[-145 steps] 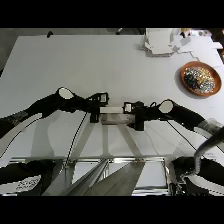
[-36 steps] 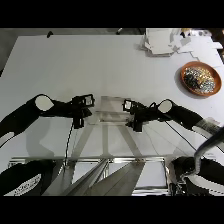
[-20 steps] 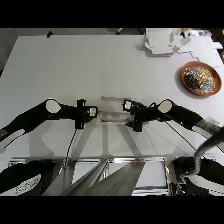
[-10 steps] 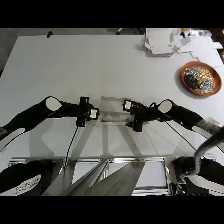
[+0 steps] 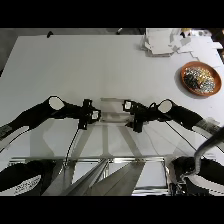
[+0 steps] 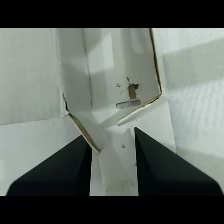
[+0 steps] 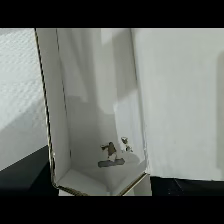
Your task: Fold the box and place the chain.
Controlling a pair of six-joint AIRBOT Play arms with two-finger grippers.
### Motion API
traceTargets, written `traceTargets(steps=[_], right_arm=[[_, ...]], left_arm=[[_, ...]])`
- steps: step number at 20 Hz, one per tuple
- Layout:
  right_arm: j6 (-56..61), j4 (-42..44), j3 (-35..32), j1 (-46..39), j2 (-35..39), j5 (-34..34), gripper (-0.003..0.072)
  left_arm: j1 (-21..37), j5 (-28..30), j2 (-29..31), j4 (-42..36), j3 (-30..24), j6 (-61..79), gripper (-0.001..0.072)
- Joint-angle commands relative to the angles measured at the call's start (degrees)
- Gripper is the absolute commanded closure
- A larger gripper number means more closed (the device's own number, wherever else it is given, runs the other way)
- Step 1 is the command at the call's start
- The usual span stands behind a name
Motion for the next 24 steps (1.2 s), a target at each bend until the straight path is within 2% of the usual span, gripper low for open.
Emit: traceTargets(steps=[1, 10, 11, 12, 13, 19, 24], right_arm=[[0.07, 0.07, 0.02, 0.00, 0.04, -0.13, 0.0322], [0.07, 0.07, 0.02, 0.00, 0.04, -0.13, 0.0322], [0.07, 0.07, 0.02, 0.00, 0.04, -0.13, 0.0322], [0.07, 0.07, 0.02, 0.00, 0.04, -0.13, 0.0322], [0.07, 0.07, 0.02, 0.00, 0.04, -0.11, 0.0322], [0.07, 0.07, 0.02, 0.00, 0.04, -0.13, 0.0322], [0.07, 0.07, 0.02, 0.00, 0.04, -0.13, 0.0322]], left_arm=[[-0.28, -1.29, -0.26, -0.72, 0.07, -0.09, 0.0441], [-0.59, -1.66, -0.20, -2.08, 0.07, -5.90, 0.0443], [-0.68, -1.62, -0.20, -2.12, 0.07, -5.90, 0.0456], [-0.79, -1.36, -0.22, -2.14, 0.07, -5.88, 0.0543], [-0.98, -0.98, -0.20, -2.12, 0.09, -5.86, 0.0574], [-1.16, -0.28, -0.20, -2.78, 0.07, -5.86, 0.0579], [-3.65, 3.15, -0.22, -6.47, 0.07, -5.86, 0.0579]])
